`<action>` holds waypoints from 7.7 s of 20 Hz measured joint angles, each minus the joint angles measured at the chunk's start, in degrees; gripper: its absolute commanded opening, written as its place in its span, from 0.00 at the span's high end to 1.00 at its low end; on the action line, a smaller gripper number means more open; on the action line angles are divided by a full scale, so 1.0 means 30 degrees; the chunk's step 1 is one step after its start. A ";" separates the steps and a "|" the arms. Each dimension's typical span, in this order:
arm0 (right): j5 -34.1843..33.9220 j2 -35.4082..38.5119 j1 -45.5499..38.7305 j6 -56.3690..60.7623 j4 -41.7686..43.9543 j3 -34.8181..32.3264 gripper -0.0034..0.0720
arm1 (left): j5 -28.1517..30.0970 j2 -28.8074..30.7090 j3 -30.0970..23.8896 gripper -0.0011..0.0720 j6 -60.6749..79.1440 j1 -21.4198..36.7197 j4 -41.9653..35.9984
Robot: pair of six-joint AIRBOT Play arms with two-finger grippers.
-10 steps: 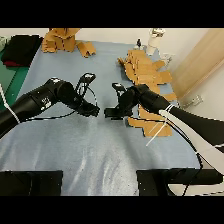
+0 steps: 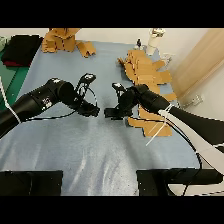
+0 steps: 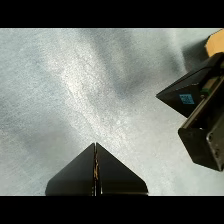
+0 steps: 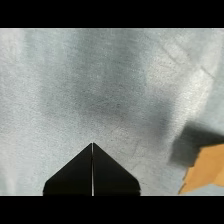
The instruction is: Fold the box.
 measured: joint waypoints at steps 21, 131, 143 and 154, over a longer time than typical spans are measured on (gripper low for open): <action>-0.7104 -0.0350 -2.0014 -0.5253 -0.6426 0.3512 0.27 | 0.1596 0.0000 0.0000 0.97 0.0022 0.0000 -0.0117; 0.3169 1.1380 -0.2514 -0.4677 -0.0962 -1.0273 0.38 | -0.7861 -0.4962 -0.3096 0.97 2.3321 0.6666 -1.8010; -0.2135 1.3355 -0.4109 -0.2994 0.0182 -0.7817 0.95 | -0.0976 -0.2608 -0.3191 0.97 2.8399 0.1545 -1.7114; -0.0699 1.3420 -0.4167 -0.2492 0.0794 -1.0105 0.95 | 0.1304 -0.1792 -0.4597 0.97 2.9951 -0.0066 -1.5854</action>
